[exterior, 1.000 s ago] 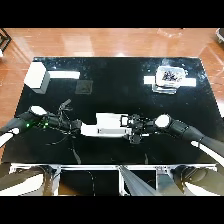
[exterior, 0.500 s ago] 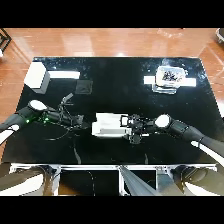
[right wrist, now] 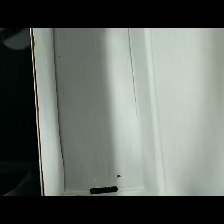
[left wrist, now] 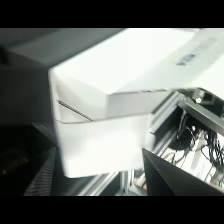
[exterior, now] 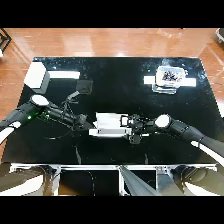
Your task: Fold the box and place the chain.
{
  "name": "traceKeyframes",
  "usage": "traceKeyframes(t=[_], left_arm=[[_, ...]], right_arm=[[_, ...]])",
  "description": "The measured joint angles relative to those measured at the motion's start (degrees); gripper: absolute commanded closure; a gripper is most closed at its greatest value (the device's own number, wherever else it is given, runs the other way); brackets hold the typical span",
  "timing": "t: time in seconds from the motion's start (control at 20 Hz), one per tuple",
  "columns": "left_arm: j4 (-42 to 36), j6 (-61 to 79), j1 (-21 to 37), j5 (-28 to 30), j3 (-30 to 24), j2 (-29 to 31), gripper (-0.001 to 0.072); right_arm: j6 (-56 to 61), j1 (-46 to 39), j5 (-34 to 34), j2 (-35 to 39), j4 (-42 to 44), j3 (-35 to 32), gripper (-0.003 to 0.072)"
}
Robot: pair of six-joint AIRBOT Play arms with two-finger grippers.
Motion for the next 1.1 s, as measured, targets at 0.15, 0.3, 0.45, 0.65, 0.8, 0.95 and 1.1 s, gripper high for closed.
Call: traceKeyframes(t=[0.15, 0.3, 0.45, 0.65, 0.8, 0.95, 1.1], left_arm=[[-0.04, -1.05, -1.38, -0.20, 0.11, 0.26, 0.0096], [0.11, -2.25, -1.90, -0.24, 0.13, 0.83, 0.0097], [0.13, -3.58, -2.16, 1.14, 0.13, 2.21, 0.0107], [1.40, -7.50, -3.82, 5.09, 0.13, 5.07, 0.0226], [1.88, -10.08, -6.23, 7.45, 0.13, 6.40, 0.0227], [2.54, -12.31, -8.46, 9.03, 0.13, 6.88, 0.0227], [5.25, -15.52, -10.34, 10.62, 0.13, 7.06, 0.0227]], right_arm=[[-0.02, 0.00, 0.00, 0.00, 0.00, 0.00, 0.0381], [0.00, 0.00, 0.00, 0.00, 0.00, 0.00, 0.0381], [0.00, 0.00, 0.00, 0.00, 0.00, 0.00, 0.0381], [0.02, 0.00, 0.00, 0.00, 0.00, 0.00, 0.0381], [0.00, 0.00, 0.00, 0.00, 0.02, 0.00, 0.0381], [0.00, 0.00, -0.02, 0.00, 0.02, 0.00, 0.0381], [0.00, 0.00, -0.02, 0.00, 0.00, 0.00, 0.0381]])
